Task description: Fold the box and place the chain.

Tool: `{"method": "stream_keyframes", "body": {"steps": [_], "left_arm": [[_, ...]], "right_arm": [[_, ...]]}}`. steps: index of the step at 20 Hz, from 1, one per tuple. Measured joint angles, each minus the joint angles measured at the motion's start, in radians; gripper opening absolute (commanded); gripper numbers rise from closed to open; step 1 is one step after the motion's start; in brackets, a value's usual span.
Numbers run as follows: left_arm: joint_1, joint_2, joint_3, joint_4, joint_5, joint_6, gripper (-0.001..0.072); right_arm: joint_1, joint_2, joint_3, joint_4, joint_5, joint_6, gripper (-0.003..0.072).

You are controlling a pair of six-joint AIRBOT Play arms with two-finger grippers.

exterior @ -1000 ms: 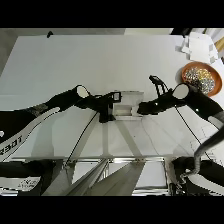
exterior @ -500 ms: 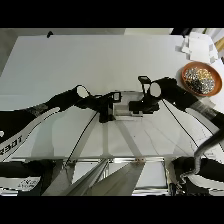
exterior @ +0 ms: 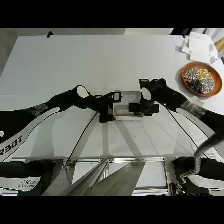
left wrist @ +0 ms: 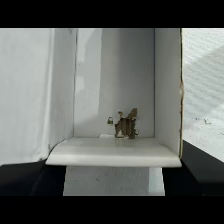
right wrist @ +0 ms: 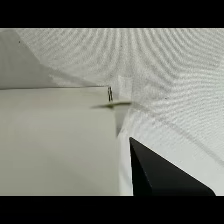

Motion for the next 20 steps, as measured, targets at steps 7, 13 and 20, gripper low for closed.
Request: {"method": "stream_keyframes", "body": {"steps": [7,13,20], "left_arm": [[0.0,0.0,0.0,0.003,0.0,0.004,0.0017],[0.0,0.0,0.0,-0.001,0.0,-0.002,0.0017],[0.0,0.0,0.0,0.004,0.0,0.005,0.0017]], "right_arm": [[0.005,-0.019,0.0,-0.015,-0.004,0.018,0.0008],[0.009,-0.03,0.0,-0.015,-0.029,0.029,0.0267],[0.021,-0.043,0.0,-0.016,-0.026,0.014,0.0009]]}}
